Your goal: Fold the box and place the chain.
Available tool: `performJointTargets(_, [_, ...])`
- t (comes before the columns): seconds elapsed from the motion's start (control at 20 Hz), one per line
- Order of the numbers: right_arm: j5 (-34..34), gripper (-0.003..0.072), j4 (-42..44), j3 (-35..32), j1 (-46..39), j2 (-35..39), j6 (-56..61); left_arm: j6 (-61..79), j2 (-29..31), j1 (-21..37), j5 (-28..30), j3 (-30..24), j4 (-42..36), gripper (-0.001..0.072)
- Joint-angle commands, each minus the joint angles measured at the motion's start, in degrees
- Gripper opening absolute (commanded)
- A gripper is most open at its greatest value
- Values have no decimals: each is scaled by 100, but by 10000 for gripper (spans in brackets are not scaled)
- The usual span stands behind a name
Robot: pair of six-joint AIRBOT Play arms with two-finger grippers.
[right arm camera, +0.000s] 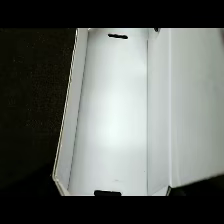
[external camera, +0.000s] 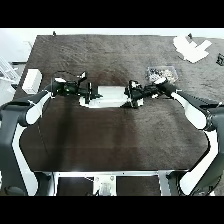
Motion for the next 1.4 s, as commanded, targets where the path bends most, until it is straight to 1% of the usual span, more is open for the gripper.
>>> performJointTargets(0.0, [26,652,-103,103,50,-37,20,0,4,0,-20,2,0,23])
performJointTargets(0.9, [20,652,-146,120,72,-79,522,0,4,0,-20,2,-2,23])
performJointTargets(1.35, [7,651,-170,122,83,-79,557,0,4,0,-20,2,-2,23])
